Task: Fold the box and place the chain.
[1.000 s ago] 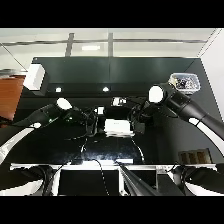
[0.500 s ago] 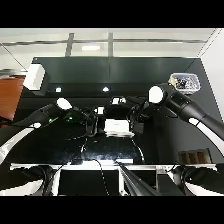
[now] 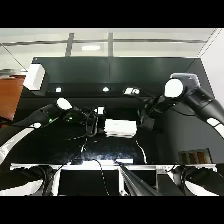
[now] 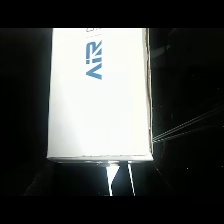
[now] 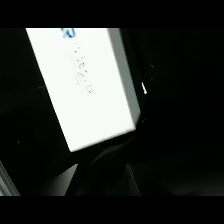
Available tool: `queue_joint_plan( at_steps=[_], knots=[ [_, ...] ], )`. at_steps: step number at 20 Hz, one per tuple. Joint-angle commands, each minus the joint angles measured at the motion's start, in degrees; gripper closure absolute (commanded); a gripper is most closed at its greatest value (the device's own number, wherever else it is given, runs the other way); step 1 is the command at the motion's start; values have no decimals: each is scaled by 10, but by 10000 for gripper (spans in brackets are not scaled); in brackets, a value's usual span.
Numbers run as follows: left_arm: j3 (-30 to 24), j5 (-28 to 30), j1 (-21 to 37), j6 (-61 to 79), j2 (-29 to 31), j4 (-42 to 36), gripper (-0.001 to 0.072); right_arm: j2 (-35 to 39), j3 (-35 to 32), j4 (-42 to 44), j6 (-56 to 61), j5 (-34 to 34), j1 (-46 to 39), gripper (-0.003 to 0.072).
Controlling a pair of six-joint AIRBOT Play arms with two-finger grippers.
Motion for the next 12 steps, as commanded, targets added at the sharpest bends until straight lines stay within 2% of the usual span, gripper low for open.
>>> queue_joint_plan(
  at_steps=[1, 2, 3, 4, 7, 9, 10, 12],
  knots=[
    [0, 0, 0, 0, 0, 0, 226, 24, 0, 7, 87, 75, -65, 574],
    [0, 0, 0, 0, 0, 0, 226, 25, -9, 28, 114, 106, -97, 659],
    [0, 0, 0, 0, 0, 0, 226, 31, -32, 66, 123, 113, -134, 659],
    [0, 0, 0, 0, 0, 0, 226, 43, -66, 115, 123, 92, -168, 660],
    [0, 0, 0, 0, 0, 0, 226, 79, -213, 326, 122, -47, -243, 659],
    [0, 0, 0, 0, 0, 0, 226, 80, -304, 539, 120, -116, -229, 659],
    [0, 0, 0, 0, 0, 0, 226, 80, -332, 616, 101, -153, -206, 659],
    [0, 0, 0, 0, 0, 0, 226, 79, -344, 642, 89, -226, -140, 659]
  ],
)
